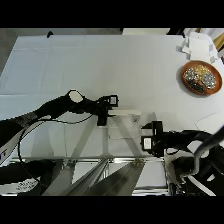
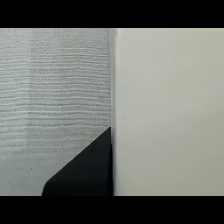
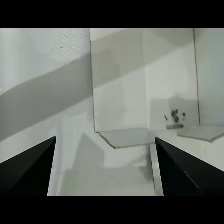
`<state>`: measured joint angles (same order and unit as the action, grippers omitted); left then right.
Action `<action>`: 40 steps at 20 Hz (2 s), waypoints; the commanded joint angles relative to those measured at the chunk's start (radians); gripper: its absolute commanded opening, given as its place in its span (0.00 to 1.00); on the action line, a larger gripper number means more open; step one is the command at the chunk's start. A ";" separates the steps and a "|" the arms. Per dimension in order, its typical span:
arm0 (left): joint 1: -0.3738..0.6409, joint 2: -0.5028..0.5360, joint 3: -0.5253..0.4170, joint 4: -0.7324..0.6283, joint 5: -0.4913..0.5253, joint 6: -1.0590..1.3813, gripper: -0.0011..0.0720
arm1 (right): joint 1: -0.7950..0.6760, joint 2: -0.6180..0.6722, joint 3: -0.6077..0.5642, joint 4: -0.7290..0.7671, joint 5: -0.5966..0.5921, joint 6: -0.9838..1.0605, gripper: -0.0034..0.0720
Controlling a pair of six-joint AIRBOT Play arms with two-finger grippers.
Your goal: Fold the box and place the chain.
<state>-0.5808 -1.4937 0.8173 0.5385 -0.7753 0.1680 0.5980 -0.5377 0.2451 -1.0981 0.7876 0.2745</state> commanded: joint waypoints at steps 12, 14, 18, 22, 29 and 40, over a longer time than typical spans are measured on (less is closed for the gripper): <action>0.000 -0.001 -0.001 0.000 0.000 0.000 0.03 | 0.136 -0.167 -0.136 -0.098 -0.581 0.047 0.95; 0.000 -0.001 -0.001 0.000 0.000 0.000 0.03 | 0.134 -0.149 -0.116 -0.097 -0.554 0.047 0.95; 0.000 -0.001 -0.001 0.000 0.000 0.000 0.03 | 0.041 -0.129 -0.074 -0.099 -0.470 0.034 0.95; 0.000 -0.001 -0.001 0.000 0.000 0.000 0.03 | -0.033 -0.130 -0.032 -0.087 -0.428 0.034 0.95; 0.000 -0.001 -0.001 0.000 0.000 0.000 0.03 | -0.129 -0.190 -0.013 0.177 -0.370 -0.190 0.95; 0.000 -0.001 -0.001 0.000 0.000 0.000 0.03 | -0.130 -0.057 -0.054 -0.029 -0.146 -0.111 0.95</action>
<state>-0.5808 -1.4940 0.8173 0.5388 -0.7753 0.1680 0.4328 -0.6559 0.2150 -1.0351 0.5861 0.0578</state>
